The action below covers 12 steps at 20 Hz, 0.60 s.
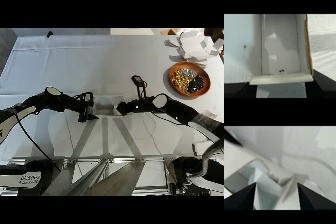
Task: Fold the box and place the chain.
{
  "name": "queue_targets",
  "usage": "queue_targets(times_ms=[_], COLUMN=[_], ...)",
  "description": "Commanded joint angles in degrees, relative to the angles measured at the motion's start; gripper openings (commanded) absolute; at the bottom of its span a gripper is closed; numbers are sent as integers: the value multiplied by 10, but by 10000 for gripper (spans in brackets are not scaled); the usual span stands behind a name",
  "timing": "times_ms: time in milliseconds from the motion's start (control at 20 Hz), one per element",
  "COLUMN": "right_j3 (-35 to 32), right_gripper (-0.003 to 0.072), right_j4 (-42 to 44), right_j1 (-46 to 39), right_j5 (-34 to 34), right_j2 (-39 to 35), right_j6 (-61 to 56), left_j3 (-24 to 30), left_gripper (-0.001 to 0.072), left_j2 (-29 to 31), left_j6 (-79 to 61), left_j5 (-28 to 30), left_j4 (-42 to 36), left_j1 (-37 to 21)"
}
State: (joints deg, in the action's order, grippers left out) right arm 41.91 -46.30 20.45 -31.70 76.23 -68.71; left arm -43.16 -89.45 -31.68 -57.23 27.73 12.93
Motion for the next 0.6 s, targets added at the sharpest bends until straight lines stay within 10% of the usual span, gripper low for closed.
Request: queue_targets(times_ms=[0,550], right_j3=[38,134], right_gripper=[516,486], right_j4=[-288,-364], right_j1=[32,81], right_j5=[-48,-162], right_j2=[0,52], right_j6=[-244,-445], left_j3=[0,0], left_gripper=[329,329], left_j2=[0,0], left_j6=[0,0], left_j5=[0,0], left_j4=[0,0], left_j1=[0,0])
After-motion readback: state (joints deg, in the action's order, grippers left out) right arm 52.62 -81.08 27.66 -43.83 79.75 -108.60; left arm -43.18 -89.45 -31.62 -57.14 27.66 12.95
